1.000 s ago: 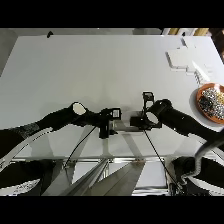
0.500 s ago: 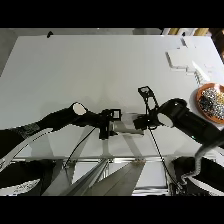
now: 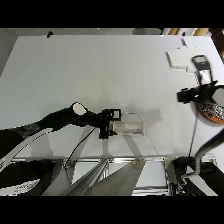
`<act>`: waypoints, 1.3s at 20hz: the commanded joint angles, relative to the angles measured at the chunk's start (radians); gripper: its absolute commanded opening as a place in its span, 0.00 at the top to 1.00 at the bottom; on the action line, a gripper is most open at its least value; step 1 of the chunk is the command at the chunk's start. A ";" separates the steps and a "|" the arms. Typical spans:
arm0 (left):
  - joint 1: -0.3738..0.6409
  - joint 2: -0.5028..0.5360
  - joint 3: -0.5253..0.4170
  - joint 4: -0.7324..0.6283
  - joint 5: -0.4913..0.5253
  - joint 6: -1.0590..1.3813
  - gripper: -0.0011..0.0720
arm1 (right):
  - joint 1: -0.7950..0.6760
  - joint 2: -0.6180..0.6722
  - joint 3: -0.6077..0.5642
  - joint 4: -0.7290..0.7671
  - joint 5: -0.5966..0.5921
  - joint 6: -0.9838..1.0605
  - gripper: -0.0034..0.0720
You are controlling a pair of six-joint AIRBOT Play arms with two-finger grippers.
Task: Fold the box and place the chain.
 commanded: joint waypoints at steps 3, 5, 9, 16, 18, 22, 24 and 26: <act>0.000 0.001 0.001 0.000 0.001 -0.001 0.45 | -0.488 -0.183 0.003 0.039 -0.182 -0.104 0.51; 0.000 0.001 0.001 0.000 0.001 -0.001 0.45 | -0.547 -0.258 0.003 0.105 -0.196 -0.137 0.56; 0.000 0.001 0.000 0.000 0.001 -0.001 0.45 | -0.557 -0.351 0.003 0.059 -0.222 -0.163 0.57; 0.000 0.001 0.000 0.000 0.001 -0.001 0.45 | -0.557 -0.417 0.003 0.080 -0.311 -0.159 0.57; 0.000 0.001 0.000 0.000 0.001 -0.001 0.45 | -0.556 -0.443 0.003 0.108 -0.321 -0.160 0.57; 0.000 0.001 0.001 0.000 0.001 -0.001 0.45 | -0.555 -0.459 0.003 0.134 -0.354 -0.161 0.76; 0.000 0.001 0.001 0.000 0.001 -0.001 0.45 | -0.555 -0.470 0.003 0.140 -0.353 -0.160 0.76; 0.000 0.001 0.000 0.000 0.001 -0.001 0.45 | -0.555 -0.471 0.003 0.146 -0.342 -0.160 0.81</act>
